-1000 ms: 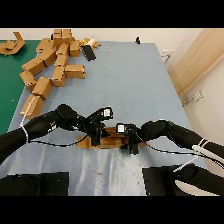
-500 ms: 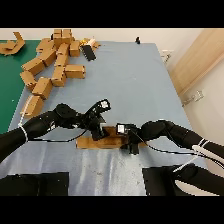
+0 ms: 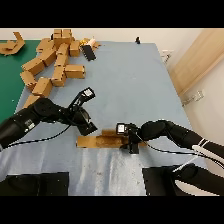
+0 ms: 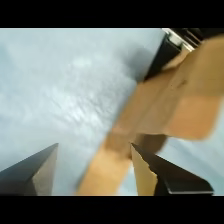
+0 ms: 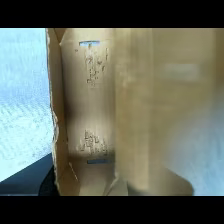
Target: Fold the box.
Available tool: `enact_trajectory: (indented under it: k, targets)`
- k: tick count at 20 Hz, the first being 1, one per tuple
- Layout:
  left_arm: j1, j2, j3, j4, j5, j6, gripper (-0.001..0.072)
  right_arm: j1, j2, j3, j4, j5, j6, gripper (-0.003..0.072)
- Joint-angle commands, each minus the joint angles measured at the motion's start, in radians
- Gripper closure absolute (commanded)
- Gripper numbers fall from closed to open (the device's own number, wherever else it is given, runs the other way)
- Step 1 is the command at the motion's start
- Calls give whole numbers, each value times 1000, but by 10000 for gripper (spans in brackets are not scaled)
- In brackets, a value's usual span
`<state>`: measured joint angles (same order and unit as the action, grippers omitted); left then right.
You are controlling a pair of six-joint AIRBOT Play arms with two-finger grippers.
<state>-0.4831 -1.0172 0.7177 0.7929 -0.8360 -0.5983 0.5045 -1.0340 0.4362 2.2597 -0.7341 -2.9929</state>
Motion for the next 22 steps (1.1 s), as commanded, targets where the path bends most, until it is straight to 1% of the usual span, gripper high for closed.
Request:
enact_trajectory:
  k: [1,2,3,4,5,7,8,9,10,11,13,15,17,22]
  targets:
    - [27,80,0,146,-296,-341,307,0,1,1,0,0,0,213]
    - [27,81,0,143,-387,-406,675,0,1,1,0,0,0,213]
    - [23,80,-7,126,-450,-467,697,0,0,1,0,0,0,213]
    - [11,81,-23,87,-477,-586,698,0,0,1,0,0,0,213]
    - [-11,81,-43,33,-480,-681,698,0,0,1,0,0,0,213]
    - [-100,81,-94,-73,-447,-777,698,0,0,1,0,0,0,213]
    - [-166,81,-122,-115,-391,-826,698,0,0,1,0,-1,0,213]
    - [-235,81,-148,-155,-310,-854,698,0,0,1,0,-3,0,213]
    - [-316,81,-174,-211,-192,-865,698,0,0,1,0,-6,0,213]
    - [-396,81,-196,-267,-56,-866,698,1,0,1,0,-10,0,213]
    - [-524,81,-235,-351,210,-866,699,0,0,1,0,-14,0,213]
    - [-619,81,-273,-433,480,-865,698,1,0,1,1,-24,0,213]
    - [-692,81,-301,-472,718,-865,698,1,0,1,1,-37,1,213]
    - [-791,79,-321,-487,1149,-866,698,1,0,1,1,-42,0,213]
